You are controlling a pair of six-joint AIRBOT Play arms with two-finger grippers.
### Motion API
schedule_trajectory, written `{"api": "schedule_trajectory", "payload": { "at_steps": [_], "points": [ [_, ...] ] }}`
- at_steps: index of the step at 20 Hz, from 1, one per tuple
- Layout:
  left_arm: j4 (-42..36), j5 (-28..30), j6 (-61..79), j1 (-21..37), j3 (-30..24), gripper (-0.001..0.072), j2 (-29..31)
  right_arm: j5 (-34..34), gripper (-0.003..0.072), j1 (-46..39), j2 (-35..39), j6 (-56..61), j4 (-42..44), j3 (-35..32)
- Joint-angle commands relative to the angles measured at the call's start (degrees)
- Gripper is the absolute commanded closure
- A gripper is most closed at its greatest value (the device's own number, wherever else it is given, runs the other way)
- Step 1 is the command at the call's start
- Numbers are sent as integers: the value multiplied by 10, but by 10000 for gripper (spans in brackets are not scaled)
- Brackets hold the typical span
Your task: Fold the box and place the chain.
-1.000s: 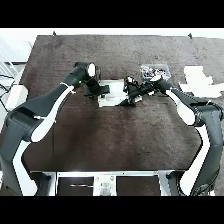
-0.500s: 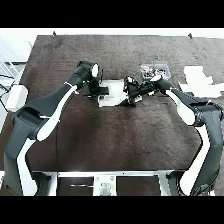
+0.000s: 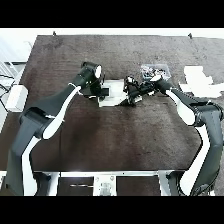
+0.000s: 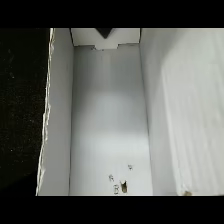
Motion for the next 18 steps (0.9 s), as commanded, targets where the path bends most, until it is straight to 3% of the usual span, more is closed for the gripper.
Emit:
{"api": "schedule_trajectory", "payload": {
  "at_steps": [1,9,18],
  "points": [
    [16,-7,9,-6,14,340,-10,0,95,0,0,0,0,0],
    [15,5,2,-6,14,339,-10,0,95,0,0,0,0,0],
    [11,-26,-11,-6,14,359,-20,0,95,0,0,0,0,0]
  ]
}}
